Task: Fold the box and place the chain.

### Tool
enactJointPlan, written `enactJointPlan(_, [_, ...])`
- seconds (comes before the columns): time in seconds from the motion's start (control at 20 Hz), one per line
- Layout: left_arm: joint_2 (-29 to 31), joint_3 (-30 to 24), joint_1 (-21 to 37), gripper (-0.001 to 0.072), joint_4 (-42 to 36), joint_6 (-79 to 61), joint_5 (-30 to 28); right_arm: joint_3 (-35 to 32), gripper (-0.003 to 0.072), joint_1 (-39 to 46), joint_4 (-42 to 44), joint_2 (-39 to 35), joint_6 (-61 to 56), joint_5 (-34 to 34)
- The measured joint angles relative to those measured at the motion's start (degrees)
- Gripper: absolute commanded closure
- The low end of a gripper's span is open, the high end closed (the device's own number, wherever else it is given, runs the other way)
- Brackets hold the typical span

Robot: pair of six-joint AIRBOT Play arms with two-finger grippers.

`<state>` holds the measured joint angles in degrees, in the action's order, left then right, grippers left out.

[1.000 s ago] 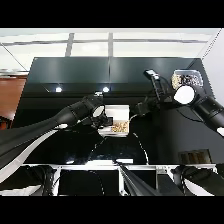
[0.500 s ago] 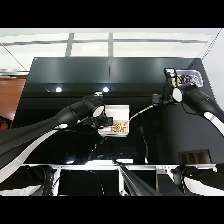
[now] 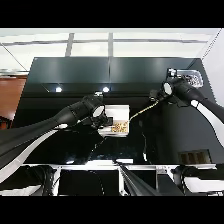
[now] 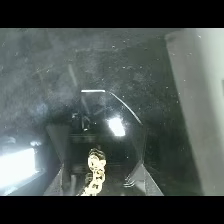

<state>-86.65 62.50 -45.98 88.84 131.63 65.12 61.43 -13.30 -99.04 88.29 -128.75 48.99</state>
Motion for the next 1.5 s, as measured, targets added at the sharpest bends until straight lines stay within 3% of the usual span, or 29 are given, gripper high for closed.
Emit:
enactJointPlan(0.1, [0.00,0.00,0.00,0.0681,0.00,0.00,0.00,0.24,0.0268,0.00,0.79,0.26,-1.95,0.11])
enactJointPlan(0.15, [0.00,0.00,0.00,0.0682,0.00,0.00,0.00,0.31,0.0372,0.00,1.03,0.35,-2.51,0.42])
enactJointPlan(0.25, [0.00,0.00,0.00,0.0682,-0.02,-0.02,0.00,0.33,0.0432,-0.26,1.22,0.44,-3.17,0.92])
enactJointPlan(0.3, [0.00,0.00,0.00,0.0682,-0.02,-0.02,0.00,0.35,0.0590,-0.50,1.31,0.46,-3.08,1.29])
enactJointPlan(0.4, [0.00,0.00,0.00,0.0682,0.00,-0.02,0.00,0.37,0.0665,-1.09,1.42,0.50,-1.81,2.38])
enactJointPlan(0.75, [0.00,0.00,0.00,0.0682,0.00,-0.02,0.00,1.42,0.0665,-2.62,4.74,-3.23,9.81,6.69])
enactJointPlan(1.0, [0.00,0.00,0.00,0.0682,0.00,0.00,0.00,2.51,0.0665,-3.17,17.59,-17.03,27.26,13.33])
enactJointPlan(1.25, [0.00,0.00,0.00,0.0681,0.00,0.00,0.00,5.07,0.0665,-3.32,31.52,-32.61,36.30,17.99])
enactJointPlan(1.5, [0.00,0.00,0.00,0.0682,0.00,-0.02,0.00,9.81,0.0665,-3.41,44.83,-39.56,40.02,18.25])
